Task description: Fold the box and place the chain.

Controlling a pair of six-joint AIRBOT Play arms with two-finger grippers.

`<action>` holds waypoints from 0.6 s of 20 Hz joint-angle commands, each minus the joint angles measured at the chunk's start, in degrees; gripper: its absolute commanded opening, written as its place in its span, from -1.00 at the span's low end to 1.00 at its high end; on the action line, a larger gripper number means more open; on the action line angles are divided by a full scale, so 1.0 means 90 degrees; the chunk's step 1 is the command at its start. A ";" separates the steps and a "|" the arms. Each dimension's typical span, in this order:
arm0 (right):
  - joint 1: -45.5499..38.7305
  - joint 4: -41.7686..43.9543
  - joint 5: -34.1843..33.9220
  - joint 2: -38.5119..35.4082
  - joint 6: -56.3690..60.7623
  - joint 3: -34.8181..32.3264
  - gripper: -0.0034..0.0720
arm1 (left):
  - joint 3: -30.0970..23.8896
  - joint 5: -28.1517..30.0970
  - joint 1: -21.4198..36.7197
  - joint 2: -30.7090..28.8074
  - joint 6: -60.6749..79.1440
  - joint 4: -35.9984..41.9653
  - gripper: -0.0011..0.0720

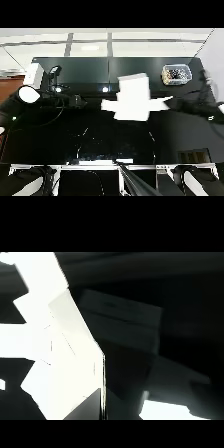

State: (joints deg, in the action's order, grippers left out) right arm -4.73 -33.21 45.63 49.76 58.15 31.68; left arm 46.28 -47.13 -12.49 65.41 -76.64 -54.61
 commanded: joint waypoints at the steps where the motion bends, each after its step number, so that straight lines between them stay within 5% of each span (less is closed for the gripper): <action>1: 0.1877 0.1168 -0.2348 -0.0136 0.0017 -0.0974 -0.88 | 0.0066 -0.0180 0.0019 0.0644 0.1018 0.1226 0.97; 5: 0.2506 0.1161 -0.2368 -0.0029 0.0012 -0.1090 -0.88 | 0.0529 -0.1540 0.0522 0.1809 0.2497 0.2807 0.97; 8: 0.2514 0.1141 -0.2297 -0.0027 0.0012 -0.1090 -0.88 | 0.0962 -0.2438 0.0532 0.2671 0.3024 0.2936 0.98; 12: 0.2516 0.1139 -0.2028 -0.0022 0.0012 -0.1090 -0.88 | 0.1603 -0.2450 0.0410 0.3436 0.3351 0.2960 0.97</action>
State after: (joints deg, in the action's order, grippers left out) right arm 17.30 -23.29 26.37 49.52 58.28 22.09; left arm 57.01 -66.76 -8.64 91.42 -50.22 -29.89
